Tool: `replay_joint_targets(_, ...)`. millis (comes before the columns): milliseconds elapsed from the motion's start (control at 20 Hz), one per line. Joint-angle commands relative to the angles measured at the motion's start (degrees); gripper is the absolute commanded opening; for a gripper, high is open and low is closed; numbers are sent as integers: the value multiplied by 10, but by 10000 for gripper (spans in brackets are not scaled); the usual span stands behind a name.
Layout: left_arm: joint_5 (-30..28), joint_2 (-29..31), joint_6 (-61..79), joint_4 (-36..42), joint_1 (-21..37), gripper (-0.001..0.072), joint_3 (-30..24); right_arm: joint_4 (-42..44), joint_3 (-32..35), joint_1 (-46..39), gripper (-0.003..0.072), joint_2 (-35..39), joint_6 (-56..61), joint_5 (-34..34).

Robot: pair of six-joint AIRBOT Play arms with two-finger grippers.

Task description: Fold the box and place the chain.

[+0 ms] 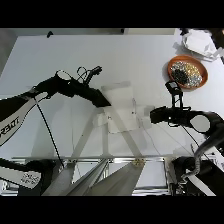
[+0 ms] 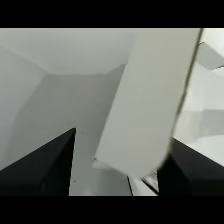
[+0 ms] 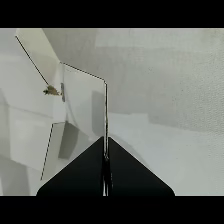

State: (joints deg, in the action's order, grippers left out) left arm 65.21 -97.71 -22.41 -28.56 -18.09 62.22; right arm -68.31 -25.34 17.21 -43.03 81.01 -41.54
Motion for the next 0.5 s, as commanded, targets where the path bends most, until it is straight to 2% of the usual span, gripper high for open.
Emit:
replay_joint_targets(0, -19, -1, -1, -63, -3, 480, 1, 0, 0, 0, 12, 0, 0, 0)
replay_joint_targets(100, -18, -1, 0, -70, 15, 449, 1, 2, 0, 0, 12, 0, 2, -1)
replay_joint_targets(250, -2, -1, 29, -28, 31, 430, 1, 2, 0, 0, 12, 0, 2, -1)
replay_joint_targets(450, 13, -16, 47, 25, 5, 434, 1, 2, 0, 0, 12, 0, 2, -1)
